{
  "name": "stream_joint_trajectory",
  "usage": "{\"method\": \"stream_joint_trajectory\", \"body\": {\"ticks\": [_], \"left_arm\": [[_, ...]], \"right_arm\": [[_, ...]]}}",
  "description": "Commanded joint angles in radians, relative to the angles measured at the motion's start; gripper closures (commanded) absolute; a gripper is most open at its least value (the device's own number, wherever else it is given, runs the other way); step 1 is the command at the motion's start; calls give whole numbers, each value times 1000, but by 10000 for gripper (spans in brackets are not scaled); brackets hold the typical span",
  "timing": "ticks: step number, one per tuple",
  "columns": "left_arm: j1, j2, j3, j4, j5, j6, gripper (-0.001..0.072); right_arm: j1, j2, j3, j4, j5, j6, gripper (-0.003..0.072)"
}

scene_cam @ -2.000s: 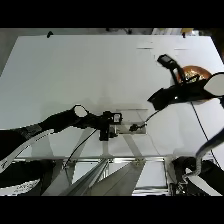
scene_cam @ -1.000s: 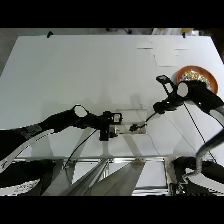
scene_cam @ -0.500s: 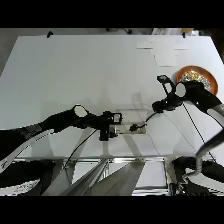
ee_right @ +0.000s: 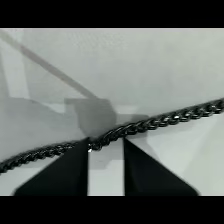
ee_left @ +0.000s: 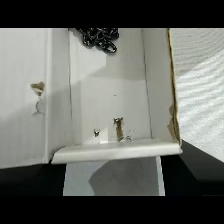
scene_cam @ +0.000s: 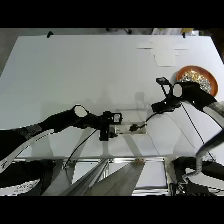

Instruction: Fold the box and place the chain.

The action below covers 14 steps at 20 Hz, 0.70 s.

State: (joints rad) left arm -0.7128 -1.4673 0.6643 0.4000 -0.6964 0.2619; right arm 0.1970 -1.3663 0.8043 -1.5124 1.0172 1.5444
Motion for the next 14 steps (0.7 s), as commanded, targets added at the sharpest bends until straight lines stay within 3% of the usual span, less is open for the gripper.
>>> {"method": "stream_joint_trajectory", "body": {"ticks": [1, 9, 14], "left_arm": [[0, 0, 0, 0, 0, 0, 500], [0, 0, 0, 0, 0, 0, 500], [1, 0, 0, 0, 0, 0, 500]], "right_arm": [[1, -7, -1, 13, 19, -6, 652], [2, 163, -1, 46, 166, -66, 667], [2, 349, -1, 300, 288, -190, 667]]}}
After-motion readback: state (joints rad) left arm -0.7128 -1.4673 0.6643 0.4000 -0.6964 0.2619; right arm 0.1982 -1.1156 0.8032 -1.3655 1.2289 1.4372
